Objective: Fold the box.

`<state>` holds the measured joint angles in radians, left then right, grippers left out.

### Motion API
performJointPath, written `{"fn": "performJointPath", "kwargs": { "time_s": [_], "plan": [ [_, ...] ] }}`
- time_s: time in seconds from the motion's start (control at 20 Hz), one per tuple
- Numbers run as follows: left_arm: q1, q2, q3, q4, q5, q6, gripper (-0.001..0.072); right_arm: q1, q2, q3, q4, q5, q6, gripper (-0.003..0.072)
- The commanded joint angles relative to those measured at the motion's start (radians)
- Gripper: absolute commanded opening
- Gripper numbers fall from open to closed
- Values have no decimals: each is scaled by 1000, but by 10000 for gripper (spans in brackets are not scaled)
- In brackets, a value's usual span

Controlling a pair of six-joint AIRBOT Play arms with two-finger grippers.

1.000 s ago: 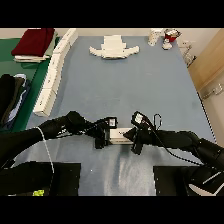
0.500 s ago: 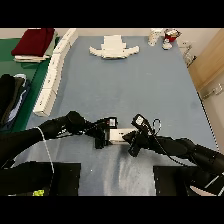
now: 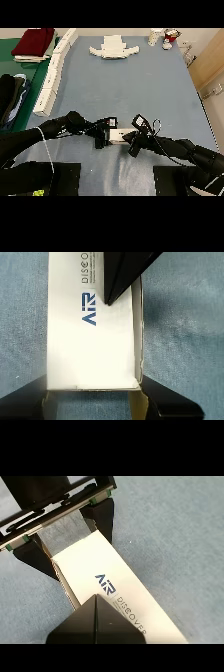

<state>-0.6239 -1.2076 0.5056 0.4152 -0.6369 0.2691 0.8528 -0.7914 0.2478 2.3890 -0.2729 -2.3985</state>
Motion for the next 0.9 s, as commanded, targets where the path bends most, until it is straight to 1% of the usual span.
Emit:
{"fn": "performJointPath", "kwargs": {
  "time_s": [0.0, 0.25, 0.45, 0.5, 0.55, 0.6, 0.7, 0.8, 0.85],
  "plan": [
    [1, 1, 1, 0, 0, 0, 445, 1, 1, 39, -21, 4, 0, 7],
    [1, 1, 1, 0, 0, 0, 445, 0, 1, 124, -127, -28, 1, 7],
    [1, 1, 1, 0, 0, 0, 445, -23, 1, 160, -153, -43, 2, 6],
    [1, 1, 1, 0, 0, 0, 445, -44, 0, 174, -159, -60, 22, 7],
    [1, 1, 1, 0, 0, 0, 445, -74, 0, 196, -198, -91, 80, 7],
    [1, 1, 1, 0, 0, 0, 445, -111, -2, 227, -268, -142, 166, 6],
    [1, 1, 1, 0, 0, 0, 445, -192, -15, 303, -467, -275, 362, 6],
    [1, 1, 1, 0, 0, 0, 445, -285, -62, 405, -696, -461, 603, 6],
    [1, 1, 1, 0, 0, 0, 445, -330, -96, 457, -768, -558, 690, 6]
  ]
}}
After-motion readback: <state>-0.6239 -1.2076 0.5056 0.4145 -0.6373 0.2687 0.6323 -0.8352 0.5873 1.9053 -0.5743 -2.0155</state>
